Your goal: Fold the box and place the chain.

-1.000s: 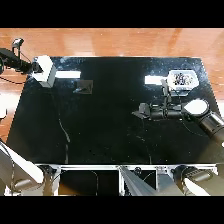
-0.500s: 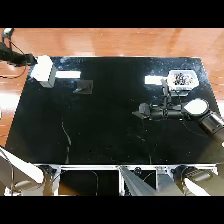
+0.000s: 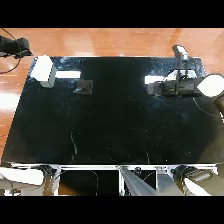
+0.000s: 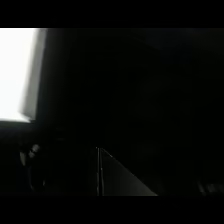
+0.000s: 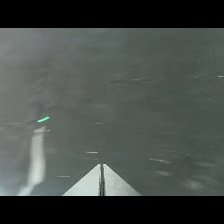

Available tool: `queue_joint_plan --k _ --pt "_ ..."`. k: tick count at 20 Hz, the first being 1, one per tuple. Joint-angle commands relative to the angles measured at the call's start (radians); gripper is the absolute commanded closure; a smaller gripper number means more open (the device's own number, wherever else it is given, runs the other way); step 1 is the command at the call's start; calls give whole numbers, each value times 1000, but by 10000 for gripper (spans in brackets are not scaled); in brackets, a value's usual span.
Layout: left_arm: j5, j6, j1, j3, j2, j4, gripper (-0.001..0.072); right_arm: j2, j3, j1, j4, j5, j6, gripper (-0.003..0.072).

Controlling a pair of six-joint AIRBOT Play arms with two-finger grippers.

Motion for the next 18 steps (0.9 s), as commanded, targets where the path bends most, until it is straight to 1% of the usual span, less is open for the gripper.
queue_joint_plan --k 1,2,3,4,5,6,7,9,11,12,14,16,18 --pt "-201 -27 -184 -441 360 2 690 -7 56 -26 -297 198 121 651" --pt "-282 -42 -247 -619 484 1 690 -6 46 -37 -298 229 121 651" --pt "-360 -76 -313 -806 608 2 690 -2 25 -41 -298 225 124 651" --pt "-450 -127 -374 -972 715 9 690 5 -14 -40 -296 198 150 651" --pt "-503 -179 -419 -1089 795 33 690 16 -69 -40 -295 156 189 651" --pt "-516 -239 -454 -1164 855 72 690 21 -124 -40 -295 110 221 651" --pt "-489 -306 -480 -1206 891 111 691 22 -176 -40 -303 75 246 651" --pt "-418 -320 -523 -1216 897 187 691 22 -225 -40 -328 68 255 652" --pt "-420 -345 -559 -1194 868 287 691 23 -231 -40 -364 89 255 652" --pt "-407 -359 -563 -1168 837 320 691 22 -231 -40 -366 105 256 653" --pt "-379 -362 -563 -1116 770 341 690 22 -231 -40 -367 106 256 653" --pt "-395 -362 -564 -1078 721 332 689 23 -231 -40 -367 106 256 653" --pt "-422 -362 -564 -1071 708 329 688 23 -231 -40 -367 106 256 652"
